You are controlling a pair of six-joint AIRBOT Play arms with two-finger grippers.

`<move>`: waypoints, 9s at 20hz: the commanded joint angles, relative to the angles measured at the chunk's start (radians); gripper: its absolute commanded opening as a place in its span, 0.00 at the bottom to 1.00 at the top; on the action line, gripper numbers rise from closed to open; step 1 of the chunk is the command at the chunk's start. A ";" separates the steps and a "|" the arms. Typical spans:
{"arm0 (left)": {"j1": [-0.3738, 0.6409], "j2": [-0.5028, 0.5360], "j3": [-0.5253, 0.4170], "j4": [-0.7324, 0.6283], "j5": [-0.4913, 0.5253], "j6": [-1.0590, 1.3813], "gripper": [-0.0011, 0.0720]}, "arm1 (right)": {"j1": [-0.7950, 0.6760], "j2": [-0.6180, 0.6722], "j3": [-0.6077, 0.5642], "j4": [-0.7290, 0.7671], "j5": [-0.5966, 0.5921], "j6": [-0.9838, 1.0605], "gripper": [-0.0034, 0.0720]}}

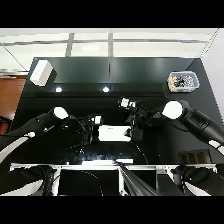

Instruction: Fold the box and place the chain.

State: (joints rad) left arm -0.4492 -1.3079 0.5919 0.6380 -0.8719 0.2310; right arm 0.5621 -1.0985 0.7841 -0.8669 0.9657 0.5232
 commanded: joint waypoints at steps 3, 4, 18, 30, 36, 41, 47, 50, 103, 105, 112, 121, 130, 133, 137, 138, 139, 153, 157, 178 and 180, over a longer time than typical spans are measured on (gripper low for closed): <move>-0.001 -0.001 0.001 0.000 0.000 0.000 0.68 | 0.041 0.001 -0.011 0.002 -0.016 -0.135 0.87; -0.001 -0.001 0.001 0.000 0.000 0.000 0.68 | 0.041 0.001 -0.011 0.002 -0.018 -0.135 0.87; -0.001 -0.001 0.001 0.001 -0.001 0.000 0.68 | 0.041 -0.003 -0.031 0.003 -0.048 -0.115 0.30; -0.001 -0.001 0.001 0.000 -0.001 0.000 0.68 | 0.042 -0.009 -0.032 0.002 -0.042 -0.085 0.44; -0.001 -0.001 0.001 0.000 -0.001 0.000 0.68 | 0.042 -0.010 -0.033 0.002 -0.024 -0.086 0.44; -0.001 -0.001 0.001 0.000 -0.001 0.000 0.68 | 0.042 -0.023 -0.033 0.002 -0.024 -0.086 0.44; -0.001 -0.001 0.001 0.001 -0.001 0.000 0.68 | 0.051 -0.053 -0.033 0.002 -0.027 -0.086 0.44; -0.001 -0.001 0.001 0.001 -0.001 0.000 0.68 | 0.051 -0.045 -0.031 0.002 -0.023 -0.079 0.44; 0.006 0.317 0.001 0.156 -0.183 -0.378 0.99 | -0.573 0.333 -0.029 0.087 0.364 0.626 0.06; -0.057 0.317 0.002 0.133 -0.132 -0.382 0.99 | -0.573 0.333 -0.031 0.084 0.349 0.626 0.06; -0.205 0.147 0.124 0.061 0.066 -0.451 0.99 | -0.573 0.333 -0.031 0.082 0.344 0.626 0.06; -0.223 0.018 0.192 0.061 0.018 -0.449 0.99 | -0.573 0.333 -0.031 0.082 0.333 0.626 0.06; -0.294 -0.003 0.192 0.158 0.056 -0.449 0.99 | -0.573 0.333 -0.031 0.083 0.323 0.626 0.06; -0.307 -0.048 0.192 0.164 0.082 -0.458 0.99 | -0.573 0.333 -0.031 0.082 0.323 0.626 0.06; -0.352 -0.087 0.192 0.175 0.200 -0.544 0.99 | -0.573 0.333 -0.031 0.083 0.306 0.630 0.06; -0.354 -0.088 0.192 0.186 0.192 -0.545 0.94 | -0.573 0.333 -0.031 0.082 0.304 0.629 0.06; -0.351 -0.083 0.199 0.225 0.163 -0.573 0.62 | -0.573 0.333 -0.031 0.080 0.303 0.630 0.06; 0.713 0.112 0.238 0.550 -0.100 -1.111 0.41 | -0.573 0.333 -0.031 0.076 0.258 0.630 0.06; 0.898 0.080 0.292 0.529 0.049 -1.110 0.41 | -0.573 0.333 -0.031 0.076 0.236 0.640 0.06; 0.862 -0.261 0.764 0.562 0.092 -1.145 0.99 | -0.573 0.332 -0.027 0.076 0.166 0.669 0.06; 0.859 -0.178 0.788 0.542 0.015 -1.162 0.99 | -0.573 0.333 -0.006 0.076 0.156 0.666 0.06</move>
State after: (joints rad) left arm 0.4129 -1.5715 1.3529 1.1862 -0.7807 -0.9131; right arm -0.0105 -0.7666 0.7631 -0.7906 1.1313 1.1908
